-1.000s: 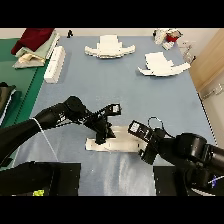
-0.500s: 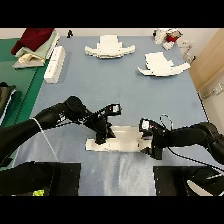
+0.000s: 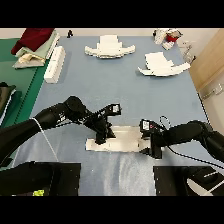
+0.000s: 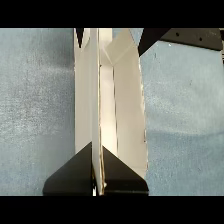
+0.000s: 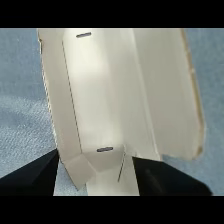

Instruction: Fold the box.

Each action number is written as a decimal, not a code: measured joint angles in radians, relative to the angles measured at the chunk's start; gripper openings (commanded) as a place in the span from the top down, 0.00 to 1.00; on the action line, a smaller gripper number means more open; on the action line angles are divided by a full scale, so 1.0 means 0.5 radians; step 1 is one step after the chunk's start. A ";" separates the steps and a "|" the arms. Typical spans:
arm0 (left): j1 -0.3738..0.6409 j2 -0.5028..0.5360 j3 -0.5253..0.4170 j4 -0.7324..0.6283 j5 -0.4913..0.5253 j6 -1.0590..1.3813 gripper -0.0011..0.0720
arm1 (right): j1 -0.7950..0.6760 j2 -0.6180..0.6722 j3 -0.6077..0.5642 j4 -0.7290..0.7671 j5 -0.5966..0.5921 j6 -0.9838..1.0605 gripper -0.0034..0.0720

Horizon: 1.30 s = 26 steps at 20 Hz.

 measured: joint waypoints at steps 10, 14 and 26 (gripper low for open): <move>0.000 0.000 0.000 -0.001 0.000 0.000 0.97 | 0.006 -0.214 0.000 0.014 0.145 -0.069 0.01; 0.000 0.000 0.000 0.000 0.000 0.000 0.97 | 0.081 -0.234 -0.004 -0.003 0.195 -0.109 0.01; 0.000 0.000 0.000 -0.001 0.000 0.000 0.97 | 0.164 -0.240 -0.015 -0.114 0.246 -0.127 0.08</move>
